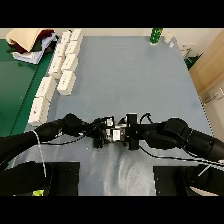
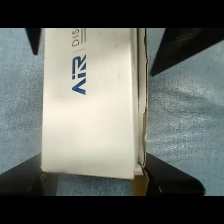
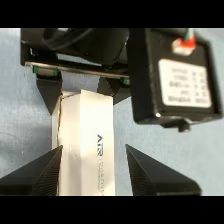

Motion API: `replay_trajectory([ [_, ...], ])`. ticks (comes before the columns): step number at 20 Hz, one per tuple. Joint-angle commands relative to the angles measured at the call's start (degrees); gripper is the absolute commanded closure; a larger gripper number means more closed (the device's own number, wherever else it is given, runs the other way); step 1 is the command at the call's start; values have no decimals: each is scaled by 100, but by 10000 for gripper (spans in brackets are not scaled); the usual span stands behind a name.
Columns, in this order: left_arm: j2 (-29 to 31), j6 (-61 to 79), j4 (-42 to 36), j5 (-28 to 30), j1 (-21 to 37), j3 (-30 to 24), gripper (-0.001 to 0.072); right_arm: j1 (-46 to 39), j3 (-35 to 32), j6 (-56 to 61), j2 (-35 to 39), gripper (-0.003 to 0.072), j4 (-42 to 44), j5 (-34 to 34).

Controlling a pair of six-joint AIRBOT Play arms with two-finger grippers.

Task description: Fold the box.

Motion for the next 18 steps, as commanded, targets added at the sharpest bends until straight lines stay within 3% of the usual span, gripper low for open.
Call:
replay_trajectory([
  [1,-2,-4,-2,9,-2,4,351,4,2,48,192,96,221,-146],
  [7,-2,-4,-2,11,-2,4,351,-4,0,1410,269,112,271,-313],
  [9,-2,-4,-2,9,-2,4,351,0,0,1947,278,401,275,-372],
  [10,-2,-4,-2,9,-2,4,351,0,0,2048,291,616,345,-376],
  [11,-2,-4,-2,9,-2,4,351,0,0,2063,313,682,533,-352],
  [15,-2,-4,-2,9,-2,4,351,-4,-26,2330,339,683,791,122],
  [18,-2,-4,-2,9,-2,4,351,-9,-374,2608,339,683,809,837],
])
